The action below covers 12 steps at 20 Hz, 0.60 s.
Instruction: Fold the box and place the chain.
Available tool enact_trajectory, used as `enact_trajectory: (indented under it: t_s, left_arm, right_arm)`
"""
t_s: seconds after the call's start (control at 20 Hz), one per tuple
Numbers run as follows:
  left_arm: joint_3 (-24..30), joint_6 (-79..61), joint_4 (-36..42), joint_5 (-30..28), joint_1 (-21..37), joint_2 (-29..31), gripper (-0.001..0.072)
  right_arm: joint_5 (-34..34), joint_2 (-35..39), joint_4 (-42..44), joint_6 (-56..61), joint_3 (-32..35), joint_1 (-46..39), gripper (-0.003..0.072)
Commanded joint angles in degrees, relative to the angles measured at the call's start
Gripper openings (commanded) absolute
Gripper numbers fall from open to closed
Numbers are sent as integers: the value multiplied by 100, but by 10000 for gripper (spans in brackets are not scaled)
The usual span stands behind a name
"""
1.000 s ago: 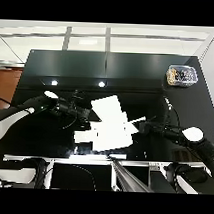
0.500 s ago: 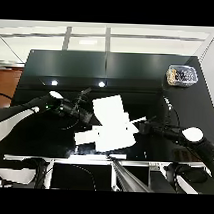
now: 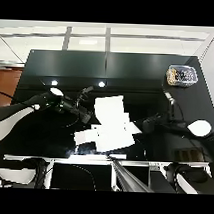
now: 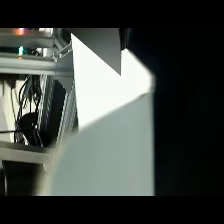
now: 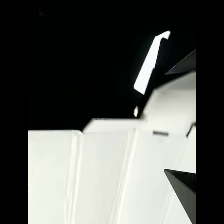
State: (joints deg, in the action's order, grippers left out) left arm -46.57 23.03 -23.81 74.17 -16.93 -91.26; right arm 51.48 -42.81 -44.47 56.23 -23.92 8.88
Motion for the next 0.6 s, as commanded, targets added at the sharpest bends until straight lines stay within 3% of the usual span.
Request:
enact_trajectory:
  t_s: [0.0,0.15,0.25,0.35,0.4,0.55]
  left_arm:
    - [-181,-511,-603,-203,-188,350,19]
    - [50,-1113,-743,-1735,-704,1215,19]
    - [426,-2092,94,-2459,-938,1698,22]
    - [813,-3064,999,-2400,-951,1843,23]
    - [964,-3495,1023,-2402,-981,1821,24]
    - [1093,-4232,195,-2468,-1014,1631,25]
  right_arm:
    - [1097,4,-1569,-13,-1064,-514,677]
    - [1285,4,-2131,-940,-1661,-555,675]
    - [1029,0,-2188,-1331,-1676,-555,676]
    - [859,0,-2181,-1351,-1665,-555,676]
    - [848,-4,-2175,-1425,-1652,-555,675]
    - [859,-13,-1937,-2120,-1473,-553,674]
